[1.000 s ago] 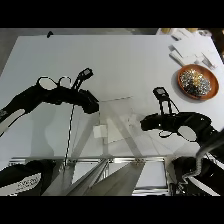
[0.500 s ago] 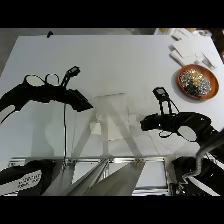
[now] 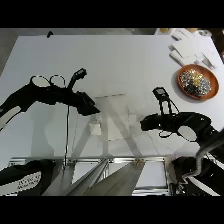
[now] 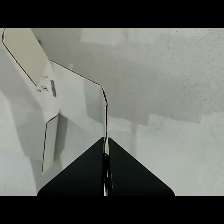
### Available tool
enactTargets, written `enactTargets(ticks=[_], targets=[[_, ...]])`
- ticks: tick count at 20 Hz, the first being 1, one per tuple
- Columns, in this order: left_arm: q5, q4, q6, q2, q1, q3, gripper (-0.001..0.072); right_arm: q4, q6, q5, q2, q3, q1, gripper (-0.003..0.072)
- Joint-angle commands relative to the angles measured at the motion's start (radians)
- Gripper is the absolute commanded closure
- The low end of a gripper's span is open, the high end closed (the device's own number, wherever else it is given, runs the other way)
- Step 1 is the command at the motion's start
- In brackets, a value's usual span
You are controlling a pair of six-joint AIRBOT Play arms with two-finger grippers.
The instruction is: Fold the box and place the chain.
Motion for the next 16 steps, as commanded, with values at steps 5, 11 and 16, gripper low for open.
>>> enactTargets(ticks=[5, 11, 16], targets=[[0.070, -0.021, -0.022, -0.117, -0.060, -0.001, 0.0010, 0.003, 0.000, 0.001, 0.001, 0.000, 0.001, 0.0670], [0.072, -0.046, 0.091, -0.153, -0.080, -0.001, 0.0268, 0.003, 0.000, 0.000, 0.001, 0.000, 0.001, 0.0670], [0.061, -0.034, 0.188, -0.151, -0.059, -0.001, 0.0663, 0.003, 0.000, 0.004, 0.001, 0.000, 0.001, 0.0670]])
